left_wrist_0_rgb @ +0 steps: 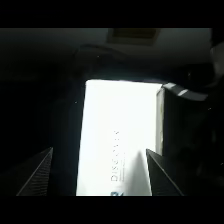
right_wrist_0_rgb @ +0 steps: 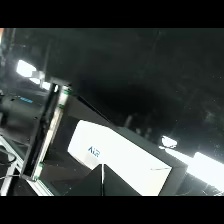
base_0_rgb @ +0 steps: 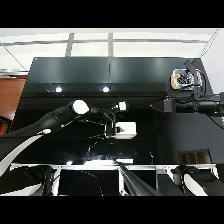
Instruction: Fold the box and place the chain.
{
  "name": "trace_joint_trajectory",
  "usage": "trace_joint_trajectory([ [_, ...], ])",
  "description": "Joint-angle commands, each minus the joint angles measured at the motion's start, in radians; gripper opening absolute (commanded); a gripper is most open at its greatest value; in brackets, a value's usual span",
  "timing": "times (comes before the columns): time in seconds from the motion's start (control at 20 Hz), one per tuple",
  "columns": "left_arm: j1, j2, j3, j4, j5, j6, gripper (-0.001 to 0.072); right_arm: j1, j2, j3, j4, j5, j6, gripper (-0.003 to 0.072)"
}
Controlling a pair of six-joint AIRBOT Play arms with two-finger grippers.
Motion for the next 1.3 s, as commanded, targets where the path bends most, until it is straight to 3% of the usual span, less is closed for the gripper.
trace_joint_trajectory([
  [0.0,-0.011,-0.034,0.033,0.001,-0.054,-0.015,0.0712,-0.001,0.000,0.001,-0.001,-0.005,-0.011,0.0016],
  [1.0,-0.020,-0.051,0.032,0.103,-0.116,-0.053,0.0713,0.000,0.000,0.000,0.000,-0.029,-0.041,0.0016],
  [1.1,-0.043,-0.068,0.032,0.156,-0.101,-0.071,0.0713,0.000,0.000,0.000,0.000,-0.036,-0.041,0.0016],
  [1.25,-0.092,-0.107,0.032,0.243,0.003,-0.171,0.0713,0.000,0.000,0.001,0.000,-0.048,-0.041,0.0016],
])
